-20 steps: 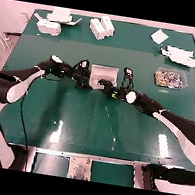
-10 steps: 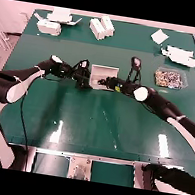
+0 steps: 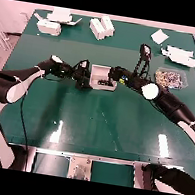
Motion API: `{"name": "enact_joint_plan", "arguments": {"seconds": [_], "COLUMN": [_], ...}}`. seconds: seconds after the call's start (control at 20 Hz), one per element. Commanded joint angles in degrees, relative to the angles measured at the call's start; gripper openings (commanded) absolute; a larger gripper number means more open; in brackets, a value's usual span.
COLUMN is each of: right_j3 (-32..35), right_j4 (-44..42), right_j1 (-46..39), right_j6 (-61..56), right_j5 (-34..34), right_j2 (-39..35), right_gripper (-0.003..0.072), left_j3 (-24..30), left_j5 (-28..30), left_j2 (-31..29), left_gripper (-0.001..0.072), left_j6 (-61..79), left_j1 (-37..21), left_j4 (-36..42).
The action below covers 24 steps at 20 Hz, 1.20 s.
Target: Fold the box and place the chain.
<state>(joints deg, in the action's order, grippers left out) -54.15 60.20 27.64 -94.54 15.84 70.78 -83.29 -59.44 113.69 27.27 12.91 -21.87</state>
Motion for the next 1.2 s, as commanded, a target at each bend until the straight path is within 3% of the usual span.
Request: {"name": "enact_joint_plan", "arguments": {"seconds": [0.0,0.15,0.2,0.25,0.5,0.8,0.95,1.05,1.15], "right_j3": [-0.2,-0.2,-0.1,-0.1,-0.9,-5.4,-6.0,-6.0,-6.1], "right_j4": [0.0,0.0,0.0,0.0,0.0,0.0,-0.3,-4.5,-14.7], "right_j1": [0.0,0.0,0.0,0.0,0.0,-1.9,-6.1,-9.0,-12.4], "right_j6": [0.5,0.5,0.5,0.5,1.0,17.9,27.2,36.1,48.2], "right_j5": [-1.3,-1.5,-1.5,-1.5,-1.5,-0.5,6.0,9.6,13.0], "right_j2": [2.1,4.2,4.4,4.5,2.2,-6.2,-5.7,-4.6,-3.2], "right_gripper": [0.0015,0.0043,0.0193,0.0275,0.0251,0.0252,0.0251,0.0251,0.0251], "left_j3": [0.0,0.0,0.0,0.0,0.0,0.0,0.0,0.0,0.0], "left_j5": [0.0,0.0,0.0,0.0,0.0,0.0,0.0,0.0,0.0], "left_j2": [0.0,0.0,0.0,0.0,0.0,0.0,0.0,0.0,0.0], "left_gripper": [0.0516,0.0517,0.0516,0.0517,0.0517,0.0517,0.0516,0.0517,0.0517], "left_j6": [0.0,0.0,0.0,0.0,0.0,0.0,0.0,0.0,0.0], "left_j1": [0.0,0.0,0.0,0.0,0.0,0.0,0.0,0.0,0.0], "left_j4": [0.0,0.0,0.0,0.0,0.0,0.0,0.0,0.0,0.0]}}
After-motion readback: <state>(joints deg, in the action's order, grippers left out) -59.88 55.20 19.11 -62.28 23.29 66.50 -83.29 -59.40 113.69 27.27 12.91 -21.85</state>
